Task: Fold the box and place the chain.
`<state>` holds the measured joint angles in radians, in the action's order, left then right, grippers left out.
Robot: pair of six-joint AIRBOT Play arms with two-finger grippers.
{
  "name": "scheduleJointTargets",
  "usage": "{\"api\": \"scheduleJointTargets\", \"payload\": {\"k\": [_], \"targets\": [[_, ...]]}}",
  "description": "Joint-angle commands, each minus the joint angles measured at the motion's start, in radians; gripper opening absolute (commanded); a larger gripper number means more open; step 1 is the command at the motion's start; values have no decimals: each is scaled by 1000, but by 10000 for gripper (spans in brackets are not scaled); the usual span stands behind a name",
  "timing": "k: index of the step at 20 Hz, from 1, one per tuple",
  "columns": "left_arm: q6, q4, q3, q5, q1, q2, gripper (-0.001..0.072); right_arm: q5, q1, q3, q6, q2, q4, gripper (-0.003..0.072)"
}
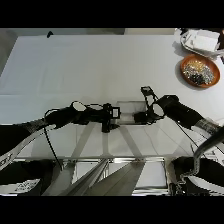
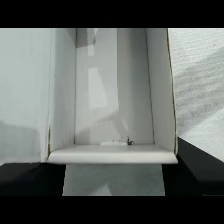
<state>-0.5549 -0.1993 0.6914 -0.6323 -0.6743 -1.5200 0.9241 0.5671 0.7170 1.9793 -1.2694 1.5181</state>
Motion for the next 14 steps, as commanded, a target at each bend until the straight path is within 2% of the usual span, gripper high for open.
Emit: {"api": "scheduleJointTargets", "payload": {"k": [1,3,4,5,9,10,11,12,13,14], "targets": [[2,2,0,0,0,1,88,-9,1,1,6,0,-8,227],[2,2,0,0,0,1,88,-14,1,1,6,0,-8,211],[2,2,0,0,0,1,88,-19,1,1,6,0,-8,132],[2,2,0,0,0,1,88,-19,1,1,6,0,-9,22],[2,2,0,0,0,1,88,-19,1,1,2,0,-11,12],[2,2,0,0,0,1,88,-21,1,1,3,2,-12,36],[2,2,0,0,0,1,88,-21,1,1,2,6,-15,151],[2,2,0,0,0,1,88,-20,1,1,2,14,-15,301],[2,2,0,0,0,1,88,-20,1,1,-1,27,-14,375],[2,2,0,0,0,1,88,-21,1,1,-33,46,-11,377]]}}
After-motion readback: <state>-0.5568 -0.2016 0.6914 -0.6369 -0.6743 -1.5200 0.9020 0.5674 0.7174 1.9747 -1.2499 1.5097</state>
